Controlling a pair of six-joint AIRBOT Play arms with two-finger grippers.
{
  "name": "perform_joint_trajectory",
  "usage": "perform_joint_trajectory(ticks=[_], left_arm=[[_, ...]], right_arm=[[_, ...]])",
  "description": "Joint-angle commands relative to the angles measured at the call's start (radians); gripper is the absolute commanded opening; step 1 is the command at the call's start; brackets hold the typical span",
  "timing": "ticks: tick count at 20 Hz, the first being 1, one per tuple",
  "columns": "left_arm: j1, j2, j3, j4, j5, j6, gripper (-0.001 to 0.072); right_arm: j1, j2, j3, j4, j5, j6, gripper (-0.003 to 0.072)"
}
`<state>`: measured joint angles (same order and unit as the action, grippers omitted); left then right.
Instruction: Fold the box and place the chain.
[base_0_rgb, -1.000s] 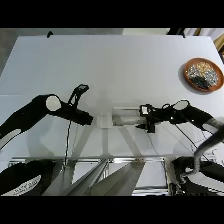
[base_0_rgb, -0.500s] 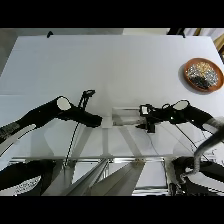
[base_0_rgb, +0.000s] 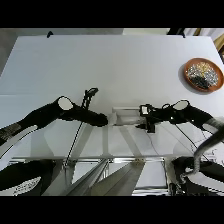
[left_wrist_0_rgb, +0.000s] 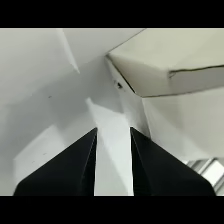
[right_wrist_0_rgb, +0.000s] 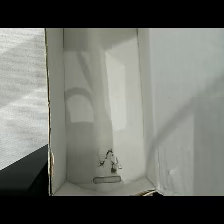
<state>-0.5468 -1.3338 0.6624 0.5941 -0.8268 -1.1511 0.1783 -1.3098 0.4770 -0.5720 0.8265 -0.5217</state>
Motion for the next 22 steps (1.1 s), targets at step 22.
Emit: perform_joint_trajectory(ticks=[22], left_arm=[[0.016, 0.041, 0.051, 0.024, -0.085, -0.063, 0.0275]], right_arm=[[0.001, 0.000, 0.000, 0.000, 0.000, 0.000, 0.0403]])
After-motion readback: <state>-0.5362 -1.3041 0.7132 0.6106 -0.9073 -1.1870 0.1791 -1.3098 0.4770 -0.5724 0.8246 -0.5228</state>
